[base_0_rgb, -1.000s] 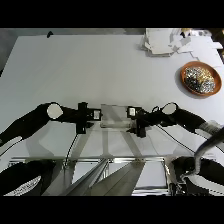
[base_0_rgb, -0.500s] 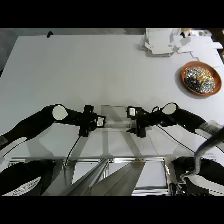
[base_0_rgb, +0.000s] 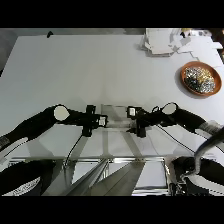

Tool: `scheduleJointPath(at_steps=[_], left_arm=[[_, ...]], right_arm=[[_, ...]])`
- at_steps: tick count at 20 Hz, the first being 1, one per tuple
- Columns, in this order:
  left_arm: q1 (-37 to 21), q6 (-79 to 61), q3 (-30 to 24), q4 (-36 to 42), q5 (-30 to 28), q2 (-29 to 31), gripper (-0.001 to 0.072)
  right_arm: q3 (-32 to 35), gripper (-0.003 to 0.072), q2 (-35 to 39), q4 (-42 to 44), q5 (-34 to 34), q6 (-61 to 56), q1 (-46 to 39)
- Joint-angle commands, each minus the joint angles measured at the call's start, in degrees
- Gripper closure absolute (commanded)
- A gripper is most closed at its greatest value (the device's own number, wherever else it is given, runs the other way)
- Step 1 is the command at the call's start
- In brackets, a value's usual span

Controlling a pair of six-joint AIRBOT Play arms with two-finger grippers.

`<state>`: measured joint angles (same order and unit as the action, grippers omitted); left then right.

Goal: Fold the box and place the chain.

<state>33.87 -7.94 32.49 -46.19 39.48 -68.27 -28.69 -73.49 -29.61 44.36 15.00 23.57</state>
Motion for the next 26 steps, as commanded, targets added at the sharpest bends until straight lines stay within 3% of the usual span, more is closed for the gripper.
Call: scheduleJointPath(at_steps=[1,6,7,8,9,12,13,17,19,21,22,24,25,26], left_arm=[[1.20,0.02,-0.02,3.43,-1.60,-0.76,0.0577],[2.78,0.02,0.00,5.53,-2.23,-2.80,0.0552],[3.04,0.02,0.00,5.81,-2.54,-2.80,0.0525],[3.30,0.04,0.00,5.95,-2.91,-2.80,0.0417],[3.37,0.02,0.00,5.95,-3.23,-2.80,0.0368],[3.37,0.50,0.00,5.99,-3.28,-2.80,0.0345],[3.37,0.52,0.00,6.49,-3.28,-2.80,0.0270],[3.04,3.82,0.00,6.84,-3.19,-2.56,0.0215],[2.08,10.16,0.00,6.23,-2.56,-1.05,0.0259],[0.28,19.12,0.00,3.45,-0.76,2.43,0.0388],[-0.81,23.61,0.00,1.22,0.76,4.44,0.0415],[-3.63,30.93,0.00,-2.82,4.20,8.90,0.0654],[-5.35,33.68,0.00,-4.00,5.90,11.30,0.0706],[-6.99,36.85,0.00,-4.74,7.21,13.53,0.0706]], right_arm=[[0.00,0.0284,0.04,0.00,0.00,0.02,0.00],[0.00,0.0284,0.04,0.00,0.00,0.00,0.00],[0.00,0.0284,0.04,0.00,0.02,0.00,0.00],[0.00,0.0284,0.04,0.02,0.00,0.00,0.00],[0.00,0.0284,0.04,0.00,0.00,0.00,0.00],[0.00,0.0284,0.04,0.00,0.00,0.00,0.00],[0.00,0.0284,0.04,0.00,0.00,0.00,0.00],[0.00,0.0284,0.04,0.00,0.00,0.00,0.00],[0.00,0.0284,0.04,0.00,0.00,0.00,0.00],[0.00,0.0284,0.04,0.00,0.00,0.00,0.00],[0.00,0.0284,0.04,0.02,0.00,0.00,0.00],[0.00,0.0284,0.04,0.02,0.00,0.00,0.00],[0.00,0.0284,0.04,0.02,0.00,0.00,0.00],[0.00,0.0284,0.04,0.00,0.02,0.00,0.00]])
